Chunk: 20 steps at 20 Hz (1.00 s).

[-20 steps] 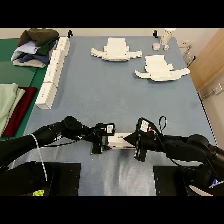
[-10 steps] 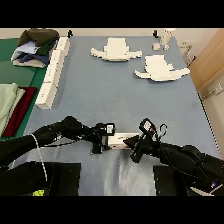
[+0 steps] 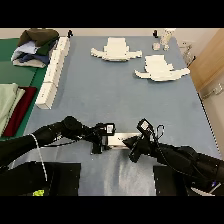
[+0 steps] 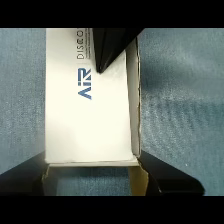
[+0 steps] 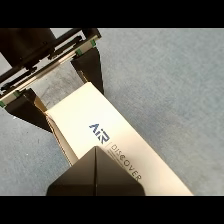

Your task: Fold the box.

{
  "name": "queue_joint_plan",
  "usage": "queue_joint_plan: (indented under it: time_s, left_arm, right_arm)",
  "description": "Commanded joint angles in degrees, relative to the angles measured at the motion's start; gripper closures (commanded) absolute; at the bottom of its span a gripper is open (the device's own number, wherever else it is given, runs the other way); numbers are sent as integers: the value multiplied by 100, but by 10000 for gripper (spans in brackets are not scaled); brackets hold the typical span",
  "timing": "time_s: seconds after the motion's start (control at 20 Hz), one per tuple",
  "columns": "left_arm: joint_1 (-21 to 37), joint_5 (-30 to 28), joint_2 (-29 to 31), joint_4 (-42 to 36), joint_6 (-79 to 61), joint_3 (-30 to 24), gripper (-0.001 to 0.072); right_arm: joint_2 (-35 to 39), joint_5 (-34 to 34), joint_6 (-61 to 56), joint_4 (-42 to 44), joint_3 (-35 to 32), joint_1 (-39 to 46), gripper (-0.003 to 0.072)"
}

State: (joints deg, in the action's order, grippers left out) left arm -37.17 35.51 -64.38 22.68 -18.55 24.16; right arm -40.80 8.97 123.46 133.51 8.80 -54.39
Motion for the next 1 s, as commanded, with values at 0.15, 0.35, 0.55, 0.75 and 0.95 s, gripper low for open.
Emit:
queue_joint_plan:
  time_s: [0.15, 0.35, 0.55, 0.75, 0.95]
  left_arm:
    - [0, 2, 0, 4, -4, 0, 269]
    - [0, 2, 0, 4, -4, 0, 269]
    - [0, 2, 0, 4, -4, 2, 269]
    - [0, 2, 0, 2, -4, 0, 269]
    - [0, 2, 0, 2, -4, 0, 269]
  right_arm:
    - [448, -140, 0, -214, 7, 0, 678]
    - [879, -286, 0, -566, 94, 15, 669]
    - [813, -164, 0, -785, 372, 98, 669]
    - [205, 929, -11, -1615, 1290, 782, 669]
    - [-868, 2776, -765, -2979, 2938, 1945, 669]
